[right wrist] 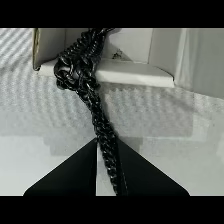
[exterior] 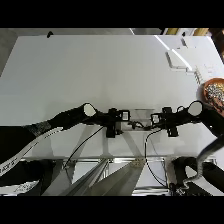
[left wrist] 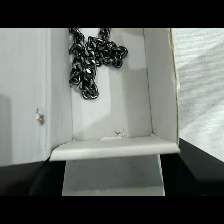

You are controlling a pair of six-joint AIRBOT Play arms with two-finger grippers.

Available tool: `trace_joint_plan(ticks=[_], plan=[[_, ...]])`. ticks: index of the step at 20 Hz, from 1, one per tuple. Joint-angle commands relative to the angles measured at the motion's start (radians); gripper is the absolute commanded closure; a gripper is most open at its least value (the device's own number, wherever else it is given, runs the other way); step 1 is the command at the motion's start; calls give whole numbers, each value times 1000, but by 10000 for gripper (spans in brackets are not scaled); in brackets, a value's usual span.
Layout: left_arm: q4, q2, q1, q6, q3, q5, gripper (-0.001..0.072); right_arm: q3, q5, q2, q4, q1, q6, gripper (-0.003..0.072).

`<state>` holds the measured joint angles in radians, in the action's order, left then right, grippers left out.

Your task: Fold the box and place the chain.

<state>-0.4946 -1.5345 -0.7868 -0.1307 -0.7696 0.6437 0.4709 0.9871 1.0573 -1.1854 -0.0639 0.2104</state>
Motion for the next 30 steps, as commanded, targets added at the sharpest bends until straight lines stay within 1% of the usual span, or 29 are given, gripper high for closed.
trace_joint_plan(ticks=[1,3,4,5,7,10,12,14,16,18,20,22,25,27,29,30], plan=[[0,0,0,0,0,0,578,-2,-12,13,2,1,9,570],[0,0,0,0,0,0,578,-3,-13,17,2,1,9,577],[0,0,0,0,0,0,578,-4,-11,19,2,1,8,608],[0,0,0,0,0,0,578,-4,-8,18,3,1,8,667],[0,0,0,0,0,0,578,-4,5,-13,-1,1,-14,673],[0,0,0,0,0,0,578,-3,28,-157,-12,1,-88,673],[0,0,0,0,0,0,578,-3,53,-274,29,0,-157,673],[0,0,0,0,0,0,578,-3,82,-373,116,-13,-190,673],[0,0,0,0,0,0,578,-3,108,-442,164,-79,-239,673],[0,0,0,0,0,0,578,-3,111,-490,178,-160,-291,673],[0,0,0,0,0,0,578,-3,94,-512,214,-224,-320,673],[0,0,0,0,0,0,578,-3,68,-510,290,-265,-323,673],[0,0,0,0,0,0,578,-3,-27,-505,357,-316,-323,673],[0,0,0,0,0,0,578,-3,-57,-478,356,-345,-323,672],[0,0,0,0,0,0,578,-3,-60,-423,354,-364,-323,669],[0,0,0,0,0,0,578,-3,-61,-388,351,-368,-323,623]])
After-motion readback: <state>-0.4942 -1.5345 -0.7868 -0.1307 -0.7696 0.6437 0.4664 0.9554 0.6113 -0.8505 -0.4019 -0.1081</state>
